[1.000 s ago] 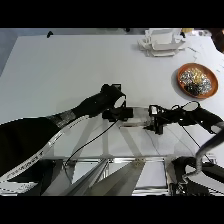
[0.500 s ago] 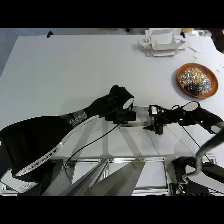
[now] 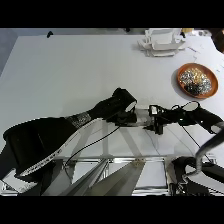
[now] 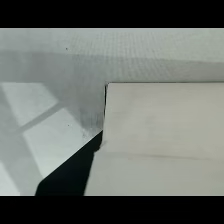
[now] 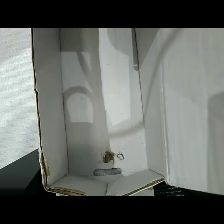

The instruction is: Fold the box and place the chain.

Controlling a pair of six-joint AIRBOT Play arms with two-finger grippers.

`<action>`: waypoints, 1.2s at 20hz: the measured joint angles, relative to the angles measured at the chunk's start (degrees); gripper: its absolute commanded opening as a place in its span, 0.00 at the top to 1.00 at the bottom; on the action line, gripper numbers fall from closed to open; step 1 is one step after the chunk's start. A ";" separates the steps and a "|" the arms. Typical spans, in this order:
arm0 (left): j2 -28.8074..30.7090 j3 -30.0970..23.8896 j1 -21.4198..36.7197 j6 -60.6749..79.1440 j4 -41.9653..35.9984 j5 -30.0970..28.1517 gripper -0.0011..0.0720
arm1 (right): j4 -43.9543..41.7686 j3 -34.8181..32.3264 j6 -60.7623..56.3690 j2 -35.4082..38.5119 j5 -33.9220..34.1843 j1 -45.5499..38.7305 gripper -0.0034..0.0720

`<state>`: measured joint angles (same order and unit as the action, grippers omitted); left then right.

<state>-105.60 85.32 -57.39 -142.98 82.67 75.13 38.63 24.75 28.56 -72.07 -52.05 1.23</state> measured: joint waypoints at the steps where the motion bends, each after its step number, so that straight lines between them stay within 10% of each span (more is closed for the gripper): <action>1: -0.07 0.00 -0.04 0.00 0.09 0.07 0.98 | 0.00 0.00 0.00 0.00 0.02 0.00 0.41; 4: -0.20 -0.02 -0.13 0.00 0.31 0.15 0.91 | 0.00 0.00 -0.02 0.00 0.02 0.00 0.41; 6: -0.24 -0.02 -0.20 0.15 0.81 0.48 0.66 | 0.00 0.00 -0.02 0.00 0.00 0.02 0.41; 14: -0.17 -0.04 0.37 4.33 1.31 1.03 0.72 | 0.00 0.00 0.00 0.00 0.02 0.00 0.41; 17: -0.04 -0.04 0.68 5.51 1.11 0.79 0.98 | 0.00 0.00 -0.02 0.00 0.02 0.00 0.41; 24: -0.02 -0.04 0.85 6.25 1.33 0.92 0.93 | -0.04 -0.02 -0.09 -0.02 0.02 0.00 0.41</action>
<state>-105.62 85.27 -56.53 -136.73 84.01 76.05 38.59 24.73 28.47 -72.10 -52.03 1.23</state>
